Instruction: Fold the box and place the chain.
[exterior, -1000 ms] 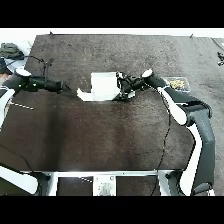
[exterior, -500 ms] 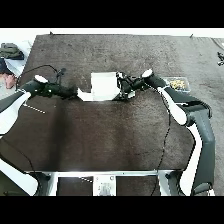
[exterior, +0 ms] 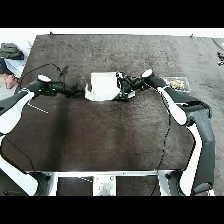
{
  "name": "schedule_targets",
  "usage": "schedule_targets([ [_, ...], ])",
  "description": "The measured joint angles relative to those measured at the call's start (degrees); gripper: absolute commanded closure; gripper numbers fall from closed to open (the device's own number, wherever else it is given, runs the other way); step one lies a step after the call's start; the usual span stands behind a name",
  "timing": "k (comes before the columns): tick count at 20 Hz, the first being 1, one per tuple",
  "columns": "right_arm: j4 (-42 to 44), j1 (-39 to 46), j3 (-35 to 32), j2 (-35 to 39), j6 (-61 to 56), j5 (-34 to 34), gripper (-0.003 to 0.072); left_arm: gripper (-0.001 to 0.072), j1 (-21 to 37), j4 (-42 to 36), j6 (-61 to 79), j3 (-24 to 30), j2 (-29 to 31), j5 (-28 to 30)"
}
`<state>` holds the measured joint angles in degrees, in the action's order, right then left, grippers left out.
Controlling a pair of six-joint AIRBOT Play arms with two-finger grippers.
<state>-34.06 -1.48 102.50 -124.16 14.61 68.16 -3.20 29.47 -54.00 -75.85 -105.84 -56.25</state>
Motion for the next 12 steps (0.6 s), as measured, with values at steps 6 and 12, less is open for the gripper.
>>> schedule_targets([
  [6, 0.0, 0.0, 0.0, 0.0, 0.0, 0.0, 0.0409, 0.0328, -0.5, -1.7, 0.5, -1.6, 0.0, -2.4],
  [12, 0.0, 0.0, 0.0, 0.0, 0.0, 0.0, 0.0409, 0.0328, -1.9, -2.8, 0.6, -2.4, 0.2, -3.1],
])
